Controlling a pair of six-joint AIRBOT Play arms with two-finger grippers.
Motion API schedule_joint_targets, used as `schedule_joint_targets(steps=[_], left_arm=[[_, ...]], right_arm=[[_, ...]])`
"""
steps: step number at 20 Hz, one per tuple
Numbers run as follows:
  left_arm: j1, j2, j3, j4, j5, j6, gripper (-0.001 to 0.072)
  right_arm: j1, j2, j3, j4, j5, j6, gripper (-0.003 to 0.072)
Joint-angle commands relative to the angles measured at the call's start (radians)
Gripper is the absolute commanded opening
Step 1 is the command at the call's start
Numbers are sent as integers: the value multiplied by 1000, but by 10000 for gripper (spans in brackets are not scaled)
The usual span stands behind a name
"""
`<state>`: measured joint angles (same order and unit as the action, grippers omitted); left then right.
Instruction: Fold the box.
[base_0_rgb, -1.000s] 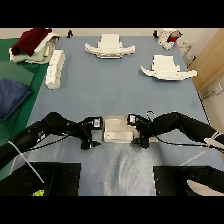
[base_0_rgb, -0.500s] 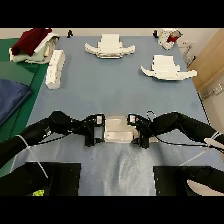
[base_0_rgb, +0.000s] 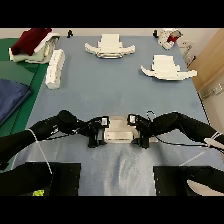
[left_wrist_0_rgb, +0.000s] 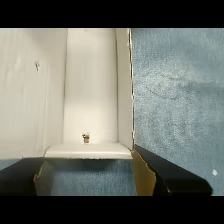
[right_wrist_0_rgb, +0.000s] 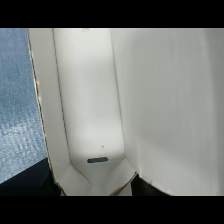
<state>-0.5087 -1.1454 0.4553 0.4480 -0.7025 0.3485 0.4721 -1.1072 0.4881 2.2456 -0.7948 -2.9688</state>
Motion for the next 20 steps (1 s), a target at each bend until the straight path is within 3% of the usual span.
schedule_joint_targets(steps=[1,3,5,10,11,12,13,20], left_arm=[[-16,-13,2,1,-2,8,643],[-23,-14,2,1,11,3,641],[-24,-14,2,1,14,0,461],[-28,-15,2,8,15,-1,460],[-28,-15,2,8,15,-1,485],[-28,-15,2,8,15,-1,574],[-28,-15,2,8,15,-1,605],[-35,-20,7,6,42,-33,605]], right_arm=[[1,-1,1,2,1,2,445],[1,-1,1,2,1,2,445],[1,-1,1,2,1,2,444],[1,-1,1,2,1,2,445],[1,-1,1,2,1,2,444],[1,-1,1,2,1,2,444],[1,-1,1,2,1,2,445],[1,-1,1,2,1,2,445]])
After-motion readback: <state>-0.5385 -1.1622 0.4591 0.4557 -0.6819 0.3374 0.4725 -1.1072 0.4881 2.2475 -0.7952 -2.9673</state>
